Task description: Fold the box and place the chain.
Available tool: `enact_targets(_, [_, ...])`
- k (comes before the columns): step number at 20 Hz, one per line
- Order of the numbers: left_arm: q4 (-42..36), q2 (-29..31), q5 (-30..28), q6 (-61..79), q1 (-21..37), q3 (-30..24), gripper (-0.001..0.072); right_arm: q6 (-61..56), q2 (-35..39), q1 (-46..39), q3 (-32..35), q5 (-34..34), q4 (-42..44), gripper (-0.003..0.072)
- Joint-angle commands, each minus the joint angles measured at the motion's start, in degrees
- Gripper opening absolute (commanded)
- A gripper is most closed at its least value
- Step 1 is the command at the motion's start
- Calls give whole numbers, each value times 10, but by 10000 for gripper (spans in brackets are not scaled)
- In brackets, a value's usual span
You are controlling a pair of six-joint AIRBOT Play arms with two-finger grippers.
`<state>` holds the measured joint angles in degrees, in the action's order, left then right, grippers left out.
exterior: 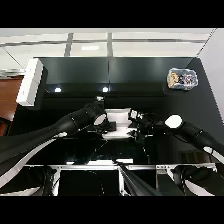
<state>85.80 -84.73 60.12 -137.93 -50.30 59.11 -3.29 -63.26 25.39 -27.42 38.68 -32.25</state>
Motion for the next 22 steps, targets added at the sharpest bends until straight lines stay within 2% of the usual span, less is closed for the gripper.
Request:
enact_targets(1, [0, 0, 3, 1, 0, 0, 27, -70, 40, -1, -5, -12, -101, 358])
enact_targets(2, [1, 0, 4, 1, 0, 0, 27, -113, 66, -5, -5, -11, -136, 466])
enact_targets(3, [1, 0, 3, 1, 1, 0, 27, -165, 93, -15, -5, -10, -167, 663])
enact_targets(5, [1, 0, 3, 1, 1, 0, 27, -287, 136, -53, -5, 2, -218, 663])
enact_targets(7, [0, 0, 3, 1, 1, 0, 27, -397, 150, -113, -5, 38, -231, 659])
enact_targets(9, [1, 0, 3, 1, 1, 0, 27, -501, 149, -179, 0, 66, -231, 328])
enact_targets(10, [1, 0, 3, 1, 1, 0, 27, -540, 149, -209, 7, 73, -231, -11])
enact_targets(13, [1, 0, 3, 1, 1, 0, 27, -650, 148, -302, 34, 84, -224, 10])
enact_targets(16, [1, 0, 3, 1, 1, 0, 27, -687, 119, -353, 59, 151, -174, 11])
enact_targets(18, [1, 0, 0, 1, 1, 0, 27, -677, 80, -349, 68, 182, -111, 10])
enact_targets(22, [1, 0, 1, 1, 1, 0, 27, -552, -19, -293, 67, 225, 38, 11])
